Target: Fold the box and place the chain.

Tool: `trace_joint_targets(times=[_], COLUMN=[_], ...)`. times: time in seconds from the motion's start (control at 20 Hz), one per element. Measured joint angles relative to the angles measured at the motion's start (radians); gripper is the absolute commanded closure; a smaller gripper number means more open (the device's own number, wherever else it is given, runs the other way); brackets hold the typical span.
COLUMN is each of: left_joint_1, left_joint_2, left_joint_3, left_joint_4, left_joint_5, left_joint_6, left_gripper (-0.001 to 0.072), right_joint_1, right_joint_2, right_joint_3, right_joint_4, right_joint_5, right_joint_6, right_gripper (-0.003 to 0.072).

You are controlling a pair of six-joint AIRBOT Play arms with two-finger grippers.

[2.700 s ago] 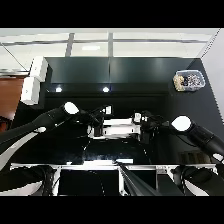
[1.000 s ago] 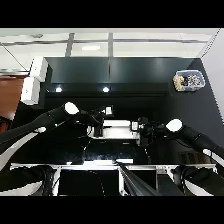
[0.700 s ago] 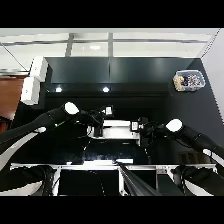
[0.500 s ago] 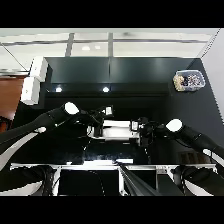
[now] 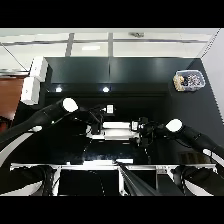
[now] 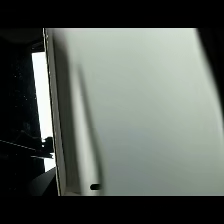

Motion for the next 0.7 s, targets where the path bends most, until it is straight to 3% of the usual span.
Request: trace_joint_targets(times=[0.25, 0.3, 0.35, 0.4, 0.55, 0.7], left_joint_1=[0.032, 0.045, 0.055, 0.063, 0.073, 0.077], left_joint_2=[0.150, 0.175, 0.192, 0.205, 0.225, 0.233], left_joint_3=[0.025, 0.026, 0.027, 0.026, -0.006, -0.064], left_joint_4=[0.264, 0.293, 0.312, 0.319, 0.245, 0.048], left_joint_5=[-0.142, -0.190, -0.232, -0.277, -0.389, -0.358], left_joint_6=[-0.283, -0.356, -0.427, -0.508, -0.670, -0.726], left_gripper=[0.0291, 0.0401, 0.0574, 0.0679, 0.0680, 0.0680], right_joint_1=[0.000, 0.000, 0.000, 0.000, 0.000, 0.000], right_joint_2=[0.000, 0.000, 0.000, 0.000, 0.000, 0.000], right_joint_3=[0.000, 0.000, 0.000, 0.000, 0.000, 0.000], right_joint_4=[0.000, 0.000, 0.000, 0.000, 0.000, 0.001], right_joint_5=[-0.001, -0.002, -0.002, -0.002, -0.004, -0.005], right_joint_6=[0.000, 0.000, 0.000, 0.000, 0.001, 0.003], right_gripper=[0.0255, 0.0255, 0.0255, 0.0255, 0.0255, 0.0255])
